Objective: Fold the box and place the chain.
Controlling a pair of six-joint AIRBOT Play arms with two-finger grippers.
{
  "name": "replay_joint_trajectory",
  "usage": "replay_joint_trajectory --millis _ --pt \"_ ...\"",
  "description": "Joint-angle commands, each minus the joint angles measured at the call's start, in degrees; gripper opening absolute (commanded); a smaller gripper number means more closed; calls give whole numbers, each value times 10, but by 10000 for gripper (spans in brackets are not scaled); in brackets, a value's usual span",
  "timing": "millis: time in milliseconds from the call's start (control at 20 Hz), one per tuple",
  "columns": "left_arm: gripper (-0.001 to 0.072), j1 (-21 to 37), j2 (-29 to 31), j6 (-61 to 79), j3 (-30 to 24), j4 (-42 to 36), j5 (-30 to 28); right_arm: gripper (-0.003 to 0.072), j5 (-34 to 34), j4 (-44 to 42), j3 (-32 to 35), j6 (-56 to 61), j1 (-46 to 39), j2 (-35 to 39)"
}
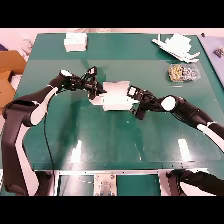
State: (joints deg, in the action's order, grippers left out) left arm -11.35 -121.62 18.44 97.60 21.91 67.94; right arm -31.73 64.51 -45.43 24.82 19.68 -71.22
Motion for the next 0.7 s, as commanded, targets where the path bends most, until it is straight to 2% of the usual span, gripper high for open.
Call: replay_joint_trajectory --millis 0,200,650 --pt "24 0 0 0 0 0 0 705 13 1 9 -9 26 -2" --pt "25 0 0 0 0 0 0 705 27 1 9 -15 30 -20" --pt "25 0 0 0 0 0 0 705 134 13 9 -30 30 -55"
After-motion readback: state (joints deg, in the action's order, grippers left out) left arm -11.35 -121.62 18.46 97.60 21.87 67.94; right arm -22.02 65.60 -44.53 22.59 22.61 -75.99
